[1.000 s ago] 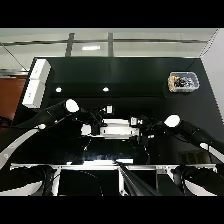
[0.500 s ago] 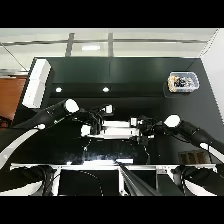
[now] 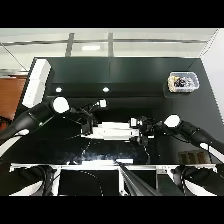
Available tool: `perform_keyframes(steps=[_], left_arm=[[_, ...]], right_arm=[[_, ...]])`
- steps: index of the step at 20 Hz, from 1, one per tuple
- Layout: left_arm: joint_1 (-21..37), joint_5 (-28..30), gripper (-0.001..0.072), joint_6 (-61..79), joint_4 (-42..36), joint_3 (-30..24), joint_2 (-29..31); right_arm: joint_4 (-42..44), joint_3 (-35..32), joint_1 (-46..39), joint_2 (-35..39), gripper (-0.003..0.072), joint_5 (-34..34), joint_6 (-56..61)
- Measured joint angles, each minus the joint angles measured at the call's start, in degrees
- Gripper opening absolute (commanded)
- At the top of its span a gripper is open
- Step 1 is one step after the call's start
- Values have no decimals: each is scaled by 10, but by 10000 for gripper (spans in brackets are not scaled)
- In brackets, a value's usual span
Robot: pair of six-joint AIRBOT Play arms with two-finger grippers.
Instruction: Fold the box and place the chain.
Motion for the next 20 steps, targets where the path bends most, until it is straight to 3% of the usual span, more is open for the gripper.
perform_keyframes(steps=[3,5,7,8,11,14,17,20], left_arm=[[0,-62,29,-68,5,-3,19],[-1,-89,29,-98,-43,-13,25],[-5,-90,29,-97,-113,-29,29],[-8,-80,30,-85,-153,-38,29],[-14,-2,30,-35,-267,-59,26],[-16,114,30,7,-351,-68,10],[-17,203,29,25,-384,-71,-23],[-18,224,29,32,-384,-72,-57]], right_arm=[[-2,0,0,0,484,2,0],[-2,0,0,0,477,2,0],[-3,0,0,0,221,2,0],[-3,0,0,0,193,2,0],[-3,0,0,0,192,3,0],[-3,0,0,0,192,3,0],[-3,0,0,0,192,3,0],[-3,0,0,0,192,3,0]])
